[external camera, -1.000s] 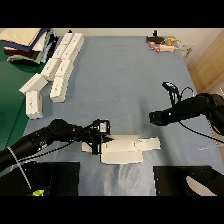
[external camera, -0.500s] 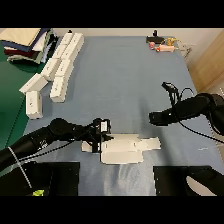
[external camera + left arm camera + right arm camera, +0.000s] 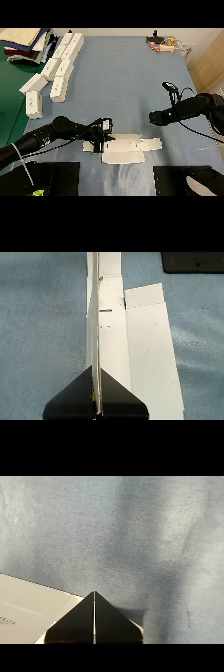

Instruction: Fold the box.

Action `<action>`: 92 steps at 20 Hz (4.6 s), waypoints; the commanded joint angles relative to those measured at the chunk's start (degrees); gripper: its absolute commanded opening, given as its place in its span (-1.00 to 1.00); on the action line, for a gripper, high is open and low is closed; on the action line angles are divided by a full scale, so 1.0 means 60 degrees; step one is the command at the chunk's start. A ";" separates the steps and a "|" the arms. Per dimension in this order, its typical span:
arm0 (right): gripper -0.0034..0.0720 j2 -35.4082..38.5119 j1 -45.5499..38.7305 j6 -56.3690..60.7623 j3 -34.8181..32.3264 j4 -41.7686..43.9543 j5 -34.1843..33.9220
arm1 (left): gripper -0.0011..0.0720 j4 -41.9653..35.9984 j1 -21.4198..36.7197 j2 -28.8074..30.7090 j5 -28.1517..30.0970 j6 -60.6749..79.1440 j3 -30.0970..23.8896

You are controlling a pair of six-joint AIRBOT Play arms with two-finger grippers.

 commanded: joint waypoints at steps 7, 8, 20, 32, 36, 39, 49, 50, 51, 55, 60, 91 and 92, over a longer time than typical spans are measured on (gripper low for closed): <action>-0.91 0.0623 0.0652 -0.0466 -0.0106 0.0364 -0.1355 | -0.93 0.0025 0.0000 -0.0066 -0.0036 0.0011 0.0040; -0.91 0.0980 0.1009 -0.0208 -0.0248 0.0335 -0.1446 | -0.93 0.0025 0.0000 -0.0066 -0.0029 0.0018 0.0040; 0.52 0.3559 0.8994 -0.0240 -0.2186 -0.2073 -0.0517 | -0.93 0.0022 0.0000 -0.0066 -0.0033 0.0018 0.0040; 0.81 -0.0058 0.9941 0.0277 -0.2299 -0.5326 0.1894 | -0.93 0.0022 0.0000 -0.0066 -0.0040 0.0018 0.0040; 0.80 0.0222 0.9941 0.1348 -0.1938 -0.5508 0.1545 | -0.93 0.0022 -0.0004 -0.0066 -0.0044 0.0018 0.0040; 0.80 0.0692 0.9934 0.2397 -0.1810 -0.6171 0.1392 | -0.93 0.0022 0.0000 -0.0066 -0.0036 0.0018 0.0040; 0.80 0.0831 0.9945 0.0535 -0.2379 -0.4033 0.1665 | -0.93 0.0022 -0.0004 -0.0066 -0.0040 0.0018 0.0040; 0.80 0.0820 0.9941 0.0506 -0.2586 -0.3989 0.1945 | -0.93 0.0022 -0.0004 -0.0066 -0.0040 0.0018 0.0040; 0.80 0.0809 0.9941 0.0514 -0.2736 -0.4018 0.2240 | -0.93 0.0022 -0.0004 -0.0066 -0.0040 0.0018 0.0040; 0.80 0.0699 0.9934 0.1789 -0.2732 -0.5788 0.2648 | -0.93 0.0022 -0.0004 -0.0066 -0.0036 0.0018 0.0040; 0.80 0.0703 0.9938 0.3330 -0.2506 -0.6870 0.2299 | -0.93 0.0022 -0.0004 -0.0066 -0.0036 0.0015 0.0040; 1.00 0.1439 1.1103 0.4940 -0.3344 -0.8393 0.2222 | -0.93 0.0022 -0.0004 -0.0066 -0.0040 0.0018 0.0040; 1.00 0.1443 1.1107 0.5166 -0.3191 -0.8462 0.2000 | -0.93 0.0022 -0.0004 -0.0066 -0.0040 0.0018 0.0040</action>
